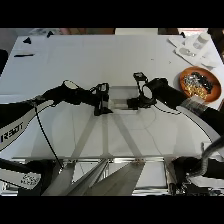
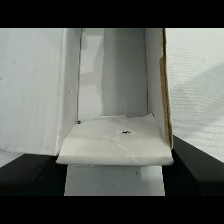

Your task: Fold the box and place the chain.

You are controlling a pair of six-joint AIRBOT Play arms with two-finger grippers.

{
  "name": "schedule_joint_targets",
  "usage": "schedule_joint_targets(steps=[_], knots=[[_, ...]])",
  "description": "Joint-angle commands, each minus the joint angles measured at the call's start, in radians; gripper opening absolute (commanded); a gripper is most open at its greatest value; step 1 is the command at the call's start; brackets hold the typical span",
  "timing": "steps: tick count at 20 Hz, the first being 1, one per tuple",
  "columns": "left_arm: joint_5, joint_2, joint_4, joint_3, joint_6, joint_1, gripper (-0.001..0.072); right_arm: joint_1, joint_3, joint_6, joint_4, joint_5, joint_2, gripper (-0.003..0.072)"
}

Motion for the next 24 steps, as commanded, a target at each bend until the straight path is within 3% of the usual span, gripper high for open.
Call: schedule_joint_targets(steps=[1, 8, 9, 12, 15, 16, 17, 18, 24], knots=[[0.0, 0.0, 0.0, 0.0, 0.0, 0.0, 0.0318, 0.003, 0.02, 0.09, -0.012, -0.021, -0.007, 0.0326], [0.0, 0.0, 0.0, 0.0, 0.0, 0.0, 0.0318, 0.047, 0.029, 0.146, -0.014, -0.031, -0.04, 0.0286], [0.0, 0.0, 0.0, 0.0, 0.0, 0.0, 0.0318, 0.052, 0.029, 0.146, -0.016, -0.021, -0.049, 0.0249], [0.0, 0.0, 0.0, 0.0, 0.0, 0.0, 0.0318, 0.055, 0.03, 0.146, -0.016, -0.023, -0.057, 0.0019], [0.0, 0.0, 0.0, 0.0, 0.0, 0.0, 0.0318, 0.055, 0.031, 0.164, -0.016, -0.017, -0.056, 0.002], [0.0, 0.0, 0.0, 0.0, 0.0, 0.0, 0.0318, 0.055, 0.031, 0.164, -0.014, -0.017, -0.056, 0.0096], [0.0, 0.0, 0.0, 0.0, 0.0, 0.0, 0.0318, 0.055, 0.031, 0.164, -0.011, -0.014, -0.055, 0.029], [0.0, 0.0, 0.0, 0.0, 0.0, 0.0, 0.0318, 0.055, 0.031, 0.163, -0.011, -0.008, -0.052, 0.0397], [0.0, 0.0, 0.0, 0.0, 0.0, 0.0, 0.0318, 0.054, 0.031, 0.16, -0.014, 0.05, 0.066, 0.0405]])
